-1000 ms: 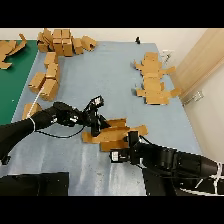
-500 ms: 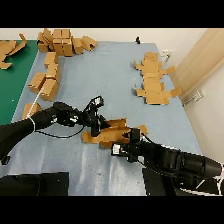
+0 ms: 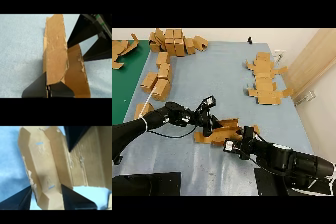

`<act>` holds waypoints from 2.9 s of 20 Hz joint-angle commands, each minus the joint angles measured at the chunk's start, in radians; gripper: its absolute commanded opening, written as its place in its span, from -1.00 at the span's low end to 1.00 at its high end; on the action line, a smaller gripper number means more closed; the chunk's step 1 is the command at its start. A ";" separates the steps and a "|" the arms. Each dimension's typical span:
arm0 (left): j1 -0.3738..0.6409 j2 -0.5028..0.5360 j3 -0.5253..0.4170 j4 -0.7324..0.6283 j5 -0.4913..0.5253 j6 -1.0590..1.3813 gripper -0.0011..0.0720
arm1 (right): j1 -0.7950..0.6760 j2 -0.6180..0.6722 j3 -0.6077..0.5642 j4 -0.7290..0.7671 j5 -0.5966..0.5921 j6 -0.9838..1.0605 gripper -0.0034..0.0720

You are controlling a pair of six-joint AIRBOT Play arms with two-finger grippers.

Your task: Fold the box.

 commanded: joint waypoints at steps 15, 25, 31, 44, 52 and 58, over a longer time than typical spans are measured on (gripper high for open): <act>0.000 -0.001 0.001 0.000 0.000 0.000 -0.94 | -0.529 0.012 0.008 0.964 0.105 -1.162 0.99; 0.000 -0.001 0.001 0.000 0.000 0.000 -0.93 | -0.646 -0.206 0.148 1.136 -0.103 -1.453 0.98; 0.000 -0.001 0.001 0.000 0.000 0.000 -0.93 | -0.646 -0.309 0.190 1.117 -0.152 -1.453 0.98; 0.000 -0.001 0.001 0.000 0.000 0.000 -0.93 | -0.646 -0.336 0.190 1.097 -0.105 -1.449 0.98; 0.000 -0.001 0.001 0.000 0.000 0.000 -0.93 | -0.646 -0.350 0.190 1.098 -0.102 -1.449 0.93; 0.000 -0.001 0.001 0.000 0.000 0.000 -0.93 | -0.646 -0.367 0.190 1.098 -0.099 -1.449 0.87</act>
